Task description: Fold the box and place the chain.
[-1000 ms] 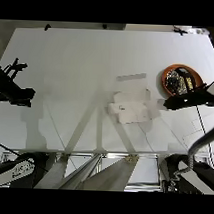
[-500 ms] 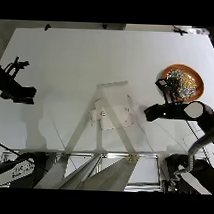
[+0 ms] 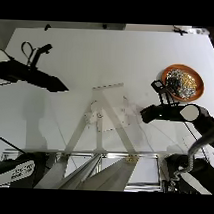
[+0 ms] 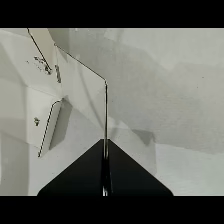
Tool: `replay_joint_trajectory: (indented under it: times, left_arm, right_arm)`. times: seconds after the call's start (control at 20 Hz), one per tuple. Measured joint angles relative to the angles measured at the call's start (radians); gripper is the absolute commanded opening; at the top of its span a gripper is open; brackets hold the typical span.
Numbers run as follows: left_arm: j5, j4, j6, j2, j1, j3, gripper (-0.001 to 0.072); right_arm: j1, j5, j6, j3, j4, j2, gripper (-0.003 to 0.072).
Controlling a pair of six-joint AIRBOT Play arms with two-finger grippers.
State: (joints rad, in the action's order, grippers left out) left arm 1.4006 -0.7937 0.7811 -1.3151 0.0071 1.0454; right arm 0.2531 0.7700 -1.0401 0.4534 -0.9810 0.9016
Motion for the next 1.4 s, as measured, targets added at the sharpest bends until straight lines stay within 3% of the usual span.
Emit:
replay_joint_trajectory:
  times: [0.05, 0.2, 0.35, 0.8, 0.85, 1.0, 1.05, 1.1, 1.2, 1.35, 1.4]
  left_arm:
    - [-0.020, 0.018, -0.043, -0.012, -0.042, 0.000, 0.0461]
    - [-0.104, 0.052, -0.170, -0.053, -0.166, -0.001, 0.0460]
    - [-0.158, 0.065, -0.281, -0.098, -0.249, -0.001, 0.0579]
    - [-0.173, 0.129, -0.424, -0.273, -0.305, -0.001, 0.0565]
    - [-0.172, 0.151, -0.440, -0.294, -0.306, -0.001, 0.0524]
    - [-0.171, 0.196, -0.479, -0.339, -0.307, 0.000, 0.0185]
    - [-0.170, 0.204, -0.490, -0.348, -0.307, 0.000, 0.0127]
    - [-0.170, 0.213, -0.499, -0.353, -0.307, 0.000, 0.0127]
    - [-0.169, 0.223, -0.514, -0.361, -0.307, -0.001, 0.0004]
    - [-0.159, 0.237, -0.528, -0.364, -0.307, -0.001, 0.0002]
    - [-0.153, 0.237, -0.529, -0.361, -0.307, -0.001, 0.0002]
  right_arm:
    - [0.001, 0.000, -0.002, 0.000, 0.001, 0.000, 0.0012]
    - [0.002, -0.002, -0.002, 0.000, 0.001, 0.000, 0.0012]
    - [0.002, -0.003, -0.006, 0.000, 0.002, 0.000, 0.0012]
    - [0.002, -0.001, -0.010, 0.000, 0.017, 0.000, 0.0012]
    - [0.002, 0.000, -0.010, 0.000, 0.018, 0.000, 0.0012]
    - [0.002, 0.001, -0.010, 0.000, 0.019, 0.000, 0.0012]
    - [0.002, 0.001, -0.010, 0.000, 0.020, 0.000, 0.0012]
    - [0.002, 0.001, -0.010, 0.000, 0.020, 0.000, 0.0012]
    - [0.002, 0.002, -0.010, 0.000, 0.021, 0.000, 0.0013]
    - [0.002, 0.008, -0.010, 0.000, 0.022, 0.000, 0.0020]
    - [0.002, 0.019, -0.010, 0.002, 0.022, 0.000, 0.0094]
